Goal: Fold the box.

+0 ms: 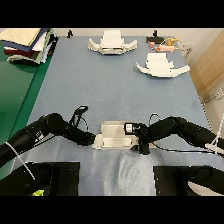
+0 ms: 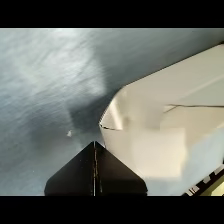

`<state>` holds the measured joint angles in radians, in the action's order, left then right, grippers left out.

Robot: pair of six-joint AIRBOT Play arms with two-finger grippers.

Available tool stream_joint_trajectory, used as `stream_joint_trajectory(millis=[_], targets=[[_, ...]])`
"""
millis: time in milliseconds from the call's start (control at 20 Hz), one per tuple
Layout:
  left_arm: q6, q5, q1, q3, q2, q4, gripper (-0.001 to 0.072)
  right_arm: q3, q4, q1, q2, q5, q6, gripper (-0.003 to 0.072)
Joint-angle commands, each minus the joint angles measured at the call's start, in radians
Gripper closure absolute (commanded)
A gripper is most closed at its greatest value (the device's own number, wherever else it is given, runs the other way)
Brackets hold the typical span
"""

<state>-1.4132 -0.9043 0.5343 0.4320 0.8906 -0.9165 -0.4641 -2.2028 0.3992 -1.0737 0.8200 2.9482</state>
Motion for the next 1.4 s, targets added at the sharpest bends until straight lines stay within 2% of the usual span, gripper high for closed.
stream_joint_trajectory(millis=[0,300,350,400,450,550,900,1350], targets=[[0.006,-0.040,0.002,0.023,-0.041,0.006,0.0693,0.000,0.000,0.000,0.001,0.000,0.000,0.0241],[0.007,-0.048,0.002,0.023,-0.043,0.060,0.0692,0.000,0.000,0.000,0.001,0.000,0.000,0.0241],[0.007,-0.047,0.002,0.023,-0.043,0.061,0.0625,0.000,0.000,0.000,0.001,0.000,0.000,0.0241],[0.007,-0.046,0.002,0.023,-0.043,0.068,0.0352,0.000,0.000,0.000,0.001,0.000,0.000,0.0241],[0.011,-0.046,0.002,0.023,-0.043,0.079,0.0321,0.000,0.000,0.000,0.001,0.000,0.000,0.0241],[0.011,-0.048,0.002,0.023,-0.043,0.082,0.0425,0.000,0.000,0.000,0.001,0.000,0.000,0.0241],[0.010,-0.067,-0.019,0.071,-0.043,0.059,0.0424,0.000,0.000,0.000,0.001,0.000,0.000,0.0241],[0.037,-0.075,-0.017,0.073,-0.043,0.089,0.0415,0.000,0.000,0.000,0.001,0.000,0.000,0.0241]])
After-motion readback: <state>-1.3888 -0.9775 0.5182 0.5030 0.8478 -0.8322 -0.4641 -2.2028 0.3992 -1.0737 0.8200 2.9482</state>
